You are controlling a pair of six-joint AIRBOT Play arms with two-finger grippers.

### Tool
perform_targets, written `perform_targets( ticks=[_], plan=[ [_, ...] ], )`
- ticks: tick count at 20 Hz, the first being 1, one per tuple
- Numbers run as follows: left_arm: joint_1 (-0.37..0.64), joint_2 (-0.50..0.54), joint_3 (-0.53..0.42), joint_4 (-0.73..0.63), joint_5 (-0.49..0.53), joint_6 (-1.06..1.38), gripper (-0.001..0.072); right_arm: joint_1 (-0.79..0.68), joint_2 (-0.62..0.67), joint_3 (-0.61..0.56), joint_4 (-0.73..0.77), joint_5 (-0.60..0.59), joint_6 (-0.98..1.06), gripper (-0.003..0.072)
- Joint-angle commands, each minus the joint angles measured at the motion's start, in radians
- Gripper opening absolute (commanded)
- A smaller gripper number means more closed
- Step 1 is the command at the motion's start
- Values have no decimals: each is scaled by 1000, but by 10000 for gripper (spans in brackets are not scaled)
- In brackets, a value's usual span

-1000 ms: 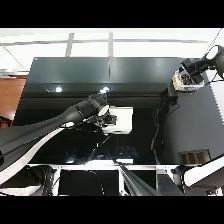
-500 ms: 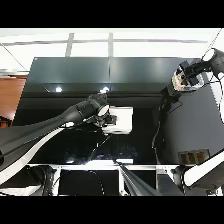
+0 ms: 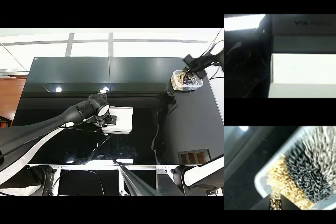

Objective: Fold the box and place the chain.

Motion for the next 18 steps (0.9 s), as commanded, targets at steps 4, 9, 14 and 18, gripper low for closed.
perform_targets(
  ticks=[4,9,14,18],
  plan=[
    [0,0,1,0,1,0,31,-10,298,8,24,18,-249,11],
    [0,0,1,0,0,0,32,-10,539,10,106,17,-323,9],
    [0,0,1,0,1,0,32,-10,729,9,303,96,-439,10],
    [0,0,1,0,1,0,32,66,818,1,391,296,-537,11]
  ],
)
